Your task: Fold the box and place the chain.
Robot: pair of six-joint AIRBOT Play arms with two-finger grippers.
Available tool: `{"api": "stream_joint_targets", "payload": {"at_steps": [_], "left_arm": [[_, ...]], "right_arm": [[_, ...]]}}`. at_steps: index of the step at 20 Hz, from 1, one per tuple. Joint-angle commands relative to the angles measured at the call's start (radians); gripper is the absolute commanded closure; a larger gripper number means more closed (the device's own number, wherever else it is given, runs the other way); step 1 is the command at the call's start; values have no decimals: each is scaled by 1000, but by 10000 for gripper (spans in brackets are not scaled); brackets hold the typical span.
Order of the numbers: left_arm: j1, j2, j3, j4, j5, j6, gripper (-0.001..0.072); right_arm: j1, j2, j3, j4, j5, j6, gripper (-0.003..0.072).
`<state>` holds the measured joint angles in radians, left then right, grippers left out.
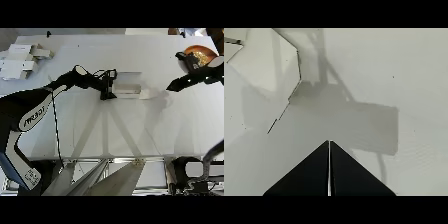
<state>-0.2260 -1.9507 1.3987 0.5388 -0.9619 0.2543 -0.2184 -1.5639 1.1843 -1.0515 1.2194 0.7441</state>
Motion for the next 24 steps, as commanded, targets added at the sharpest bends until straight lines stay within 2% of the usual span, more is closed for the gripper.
{"api": "stream_joint_targets", "payload": {"at_steps": [1,12,17,24], "left_arm": [[0,1,0,0,0,0,429],[0,1,0,0,0,0,429],[0,1,0,0,0,0,429],[0,1,0,0,0,0,429]], "right_arm": [[18,-48,-17,11,5,168,670],[103,-141,-24,226,-86,145,674],[125,-160,-24,246,-84,144,674],[152,-160,-24,380,-43,84,674]]}}
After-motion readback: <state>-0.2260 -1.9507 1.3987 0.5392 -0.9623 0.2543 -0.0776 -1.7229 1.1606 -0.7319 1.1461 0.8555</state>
